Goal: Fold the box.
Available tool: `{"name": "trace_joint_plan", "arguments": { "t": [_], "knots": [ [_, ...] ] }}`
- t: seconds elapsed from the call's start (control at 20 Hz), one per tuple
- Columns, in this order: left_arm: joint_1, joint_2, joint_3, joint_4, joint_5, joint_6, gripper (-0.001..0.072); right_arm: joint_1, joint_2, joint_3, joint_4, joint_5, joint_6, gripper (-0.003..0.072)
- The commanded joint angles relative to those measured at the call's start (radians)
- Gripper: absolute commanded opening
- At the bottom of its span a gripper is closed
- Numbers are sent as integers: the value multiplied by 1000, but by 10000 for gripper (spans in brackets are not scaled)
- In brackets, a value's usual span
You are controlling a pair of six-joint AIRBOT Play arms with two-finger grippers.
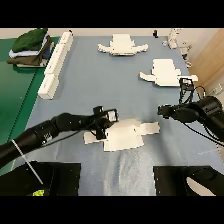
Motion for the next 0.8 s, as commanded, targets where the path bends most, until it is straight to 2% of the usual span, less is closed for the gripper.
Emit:
{"name": "trace_joint_plan", "arguments": {
  "t": [0.0,0.1,0.2,0.3,0.75],
  "knots": [
    [180,-27,115,-13,-338,-25,12,0,0,1,-2,2,1,244],
    [225,-69,139,-40,-441,-1,12,0,-1,1,-2,3,1,245],
    [225,-112,140,-76,-470,19,12,0,-3,0,-2,14,1,244],
    [212,-150,141,-115,-475,47,13,0,-10,0,-2,16,3,244],
    [188,-237,145,-127,-456,59,14,0,-51,0,9,16,2,244]
  ]
}}
